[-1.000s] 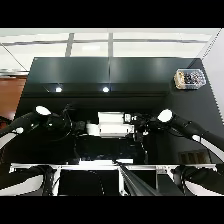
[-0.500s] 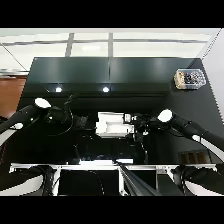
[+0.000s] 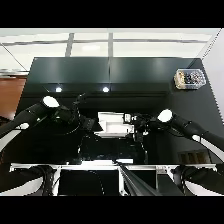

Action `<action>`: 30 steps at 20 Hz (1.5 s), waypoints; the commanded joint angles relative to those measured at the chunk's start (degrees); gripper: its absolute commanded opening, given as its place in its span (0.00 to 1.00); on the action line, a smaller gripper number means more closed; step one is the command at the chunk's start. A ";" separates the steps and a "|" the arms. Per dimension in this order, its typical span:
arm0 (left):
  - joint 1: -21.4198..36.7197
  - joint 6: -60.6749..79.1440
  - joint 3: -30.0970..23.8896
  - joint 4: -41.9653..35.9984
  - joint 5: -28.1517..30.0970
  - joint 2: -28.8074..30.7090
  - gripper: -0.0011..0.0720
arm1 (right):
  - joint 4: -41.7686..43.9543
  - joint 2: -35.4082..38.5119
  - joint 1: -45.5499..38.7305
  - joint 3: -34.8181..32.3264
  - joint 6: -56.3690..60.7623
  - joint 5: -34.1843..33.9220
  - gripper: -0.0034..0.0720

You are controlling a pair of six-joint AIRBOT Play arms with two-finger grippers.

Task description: Fold the box and place the chain.

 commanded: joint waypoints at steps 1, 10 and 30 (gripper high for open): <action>-1.07 -6.29 2.54 2.34 0.61 0.07 0.84 | 0.04 -0.02 0.02 -0.04 0.02 0.02 0.37; -6.10 -15.34 4.92 6.88 1.92 0.09 0.82 | 0.04 -0.02 0.02 -0.04 0.02 0.02 0.37; -18.67 -47.74 9.60 36.20 12.33 -0.22 0.75 | 0.04 -0.02 0.02 -0.04 0.02 0.00 0.37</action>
